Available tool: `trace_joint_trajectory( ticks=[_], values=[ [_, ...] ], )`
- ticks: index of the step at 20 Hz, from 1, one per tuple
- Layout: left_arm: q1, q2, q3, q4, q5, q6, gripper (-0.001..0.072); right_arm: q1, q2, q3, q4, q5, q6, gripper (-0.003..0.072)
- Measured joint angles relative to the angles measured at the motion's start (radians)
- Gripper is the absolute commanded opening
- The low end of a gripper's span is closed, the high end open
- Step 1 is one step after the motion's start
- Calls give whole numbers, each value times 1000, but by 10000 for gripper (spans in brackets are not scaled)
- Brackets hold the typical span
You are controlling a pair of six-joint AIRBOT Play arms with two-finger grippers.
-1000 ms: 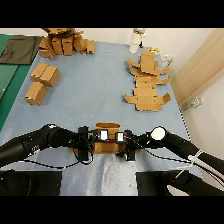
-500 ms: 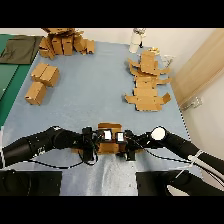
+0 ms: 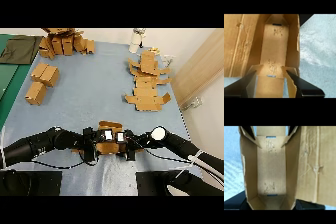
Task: Fold the box.
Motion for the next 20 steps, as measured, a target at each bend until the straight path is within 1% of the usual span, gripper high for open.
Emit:
trace_joint_trajectory(
  ticks=[2,4,12,14,15,16,18,19,20],
  values=[
    [0,0,0,0,5,-2,627,0,0,0,0,0,0,578],
    [0,0,0,0,8,-5,628,0,0,0,-3,0,1,446],
    [9,14,0,10,8,-21,628,-1,0,0,-16,0,1,448],
    [34,44,1,53,-20,-76,627,-1,0,0,-18,0,1,448],
    [55,68,1,105,-39,-119,627,0,0,0,-22,0,-3,448],
    [78,98,2,150,-82,-170,563,0,0,0,-21,0,-3,448],
    [118,164,1,245,-208,-266,112,0,0,0,-21,0,-2,448],
    [138,199,2,302,-268,-314,10,0,0,0,-21,0,-1,448],
    [157,237,1,349,-344,-364,10,0,0,0,-21,0,-1,448]
  ],
)
